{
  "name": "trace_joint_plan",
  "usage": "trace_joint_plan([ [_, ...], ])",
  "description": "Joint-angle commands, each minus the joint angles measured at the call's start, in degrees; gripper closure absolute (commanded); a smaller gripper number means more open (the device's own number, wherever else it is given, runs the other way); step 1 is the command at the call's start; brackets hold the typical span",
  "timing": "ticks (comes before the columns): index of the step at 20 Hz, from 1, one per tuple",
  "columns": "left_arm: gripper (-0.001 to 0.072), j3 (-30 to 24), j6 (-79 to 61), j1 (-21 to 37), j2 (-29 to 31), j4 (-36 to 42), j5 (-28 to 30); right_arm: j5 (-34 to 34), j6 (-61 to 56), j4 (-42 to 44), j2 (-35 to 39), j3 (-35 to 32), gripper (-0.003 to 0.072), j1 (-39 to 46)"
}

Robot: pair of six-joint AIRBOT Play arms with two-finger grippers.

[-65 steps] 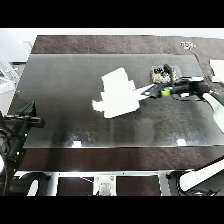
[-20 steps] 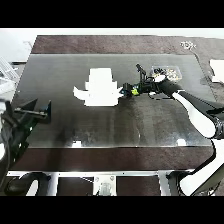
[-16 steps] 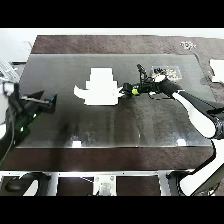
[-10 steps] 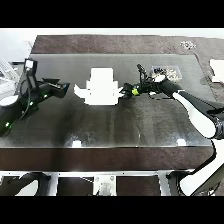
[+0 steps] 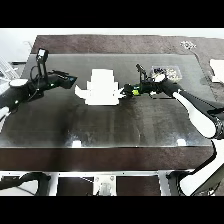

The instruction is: Fold the box and place the chain.

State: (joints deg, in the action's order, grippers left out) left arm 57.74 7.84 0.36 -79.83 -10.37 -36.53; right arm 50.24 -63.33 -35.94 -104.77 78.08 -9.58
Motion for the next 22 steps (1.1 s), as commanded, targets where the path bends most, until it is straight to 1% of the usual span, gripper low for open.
trace_joint_plan([
  [1, 0.0112, 9.51, 8.48, -0.02, -8.31, -6.75, -7.26, 0.37, 0.98, -0.37, -0.04, 0.52, 0.0680, 0.02],
  [4, 0.0112, 16.04, 14.43, -0.02, -13.94, -12.50, -10.80, 0.37, 0.98, -0.79, -0.04, 0.52, 0.0680, 0.02],
  [5, 0.0112, 17.57, 16.90, -0.02, -15.52, -14.56, -11.72, 0.37, 0.98, -0.76, -0.04, 0.55, 0.0680, 0.02],
  [9, 0.0113, 22.16, 22.86, -0.02, -20.87, -18.47, -14.16, 0.61, 1.07, -0.76, -0.04, 0.66, 0.0678, 0.02],
  [10, 0.0112, 23.87, 24.11, -0.02, -22.05, -19.28, -15.61, 0.63, 1.49, -0.76, -0.02, 0.66, 0.0679, 0.02],
  [13, 0.0112, 31.19, 29.03, -0.02, -26.75, -22.67, -19.91, 0.74, 1.64, -0.76, -0.04, 0.66, 0.0679, 0.02],
  [16, 0.0112, 37.55, 32.44, -0.04, -31.04, -23.37, -24.30, 0.79, 1.64, -0.76, -0.04, 0.66, 0.0678, 0.00],
  [18, 0.0113, 40.02, 33.51, -0.02, -32.98, -23.54, -24.85, 0.81, 1.64, -0.76, -0.02, 0.66, 0.0678, 0.02],
  [22, 0.0113, 41.66, 33.73, -1.97, -35.19, -24.24, -23.39, 0.81, 1.62, -0.74, -0.04, 0.66, 0.0678, 0.02],
])
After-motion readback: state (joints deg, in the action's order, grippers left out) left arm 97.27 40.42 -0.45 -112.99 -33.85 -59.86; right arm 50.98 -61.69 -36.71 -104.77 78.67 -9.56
